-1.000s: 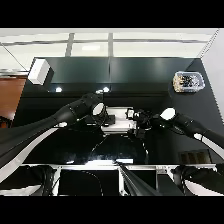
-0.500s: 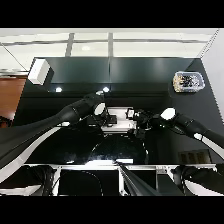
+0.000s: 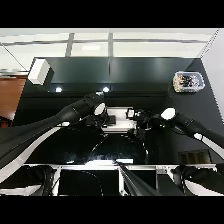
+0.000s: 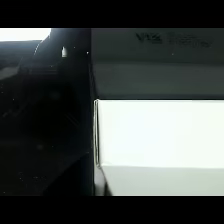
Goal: Fold the box and place the chain.
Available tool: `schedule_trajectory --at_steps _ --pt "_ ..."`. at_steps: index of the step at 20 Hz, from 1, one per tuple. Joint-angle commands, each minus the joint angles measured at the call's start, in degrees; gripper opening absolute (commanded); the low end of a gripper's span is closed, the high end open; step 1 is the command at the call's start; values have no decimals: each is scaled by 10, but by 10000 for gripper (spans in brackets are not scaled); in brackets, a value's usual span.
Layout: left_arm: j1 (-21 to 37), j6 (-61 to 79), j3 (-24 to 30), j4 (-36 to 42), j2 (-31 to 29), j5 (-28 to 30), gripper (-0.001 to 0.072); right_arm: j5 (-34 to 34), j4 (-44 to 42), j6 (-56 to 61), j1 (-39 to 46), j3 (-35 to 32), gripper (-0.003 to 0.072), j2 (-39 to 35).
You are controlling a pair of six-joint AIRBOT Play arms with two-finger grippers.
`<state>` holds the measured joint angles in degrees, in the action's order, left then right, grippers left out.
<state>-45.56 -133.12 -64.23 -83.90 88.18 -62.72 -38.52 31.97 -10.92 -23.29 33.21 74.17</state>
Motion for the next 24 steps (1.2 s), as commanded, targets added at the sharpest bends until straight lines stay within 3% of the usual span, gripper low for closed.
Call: schedule_trajectory --at_steps 1,3,5,9,18,19,22,23,24 --pt "2 13 -1 2 0 -8 28 0 0 34 0 0 134 0" --pt "3 14 -1 2 0 -10 28 0 11 67 1 1 449 -5" --pt "3 27 -2 2 0 -11 28 -8 39 75 1 2 557 -27" --pt "3 27 -3 1 0 -23 28 -29 134 76 12 2 552 -100" --pt "3 27 -3 2 0 -15 28 -58 115 71 10 1 549 -87" --pt "3 27 -3 2 0 -14 29 -58 104 60 9 1 483 -80" --pt "2 27 -3 2 0 -14 29 -46 78 42 3 1 474 -64" --pt "2 27 -3 2 0 -14 29 -37 73 42 3 1 418 -62" --pt "2 27 -3 2 0 -14 29 -34 70 42 4 1 246 -62"
